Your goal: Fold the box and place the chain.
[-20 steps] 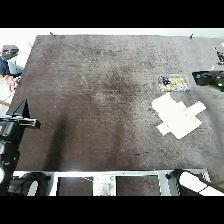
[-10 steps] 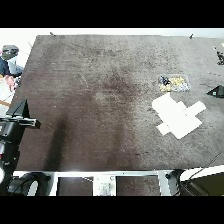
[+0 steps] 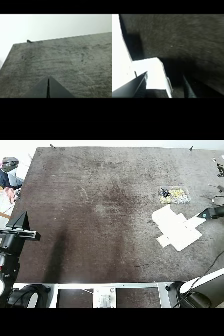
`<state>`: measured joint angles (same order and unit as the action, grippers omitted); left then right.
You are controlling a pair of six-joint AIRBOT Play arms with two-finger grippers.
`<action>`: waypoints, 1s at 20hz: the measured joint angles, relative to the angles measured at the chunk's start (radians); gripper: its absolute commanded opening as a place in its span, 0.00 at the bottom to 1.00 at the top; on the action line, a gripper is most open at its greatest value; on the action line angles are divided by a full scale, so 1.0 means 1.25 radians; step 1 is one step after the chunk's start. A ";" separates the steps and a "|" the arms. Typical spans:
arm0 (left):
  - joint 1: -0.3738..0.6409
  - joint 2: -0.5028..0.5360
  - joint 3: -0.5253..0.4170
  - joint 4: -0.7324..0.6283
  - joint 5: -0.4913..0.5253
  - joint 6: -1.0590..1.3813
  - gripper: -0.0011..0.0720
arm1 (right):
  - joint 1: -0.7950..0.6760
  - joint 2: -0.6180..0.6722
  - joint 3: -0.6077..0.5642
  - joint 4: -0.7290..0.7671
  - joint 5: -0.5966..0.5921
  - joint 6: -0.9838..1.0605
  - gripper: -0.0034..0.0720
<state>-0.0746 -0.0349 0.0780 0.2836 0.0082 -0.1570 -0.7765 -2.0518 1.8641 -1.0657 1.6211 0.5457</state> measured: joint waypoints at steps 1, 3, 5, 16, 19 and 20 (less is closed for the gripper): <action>0.000 0.000 0.000 0.000 0.000 0.000 0.03 | 0.005 -0.013 0.001 -0.002 0.012 -0.009 0.66; 0.000 0.000 0.000 0.000 0.000 0.000 0.03 | 0.018 -0.030 0.000 -0.002 0.043 -0.023 0.66; 0.000 0.000 0.000 0.000 -0.001 0.000 0.03 | 0.030 -0.040 -0.008 -0.002 0.072 -0.032 0.66; 0.000 0.000 0.000 0.000 -0.001 0.000 0.03 | 0.047 -0.032 -0.021 -0.024 0.146 -0.043 0.22; 0.000 0.000 0.000 0.000 0.000 0.000 0.03 | 0.047 -0.006 -0.038 -0.025 0.150 -0.043 0.06; 0.000 0.000 0.000 0.000 -0.001 0.000 0.03 | 0.047 0.002 -0.055 -0.023 0.150 -0.046 0.06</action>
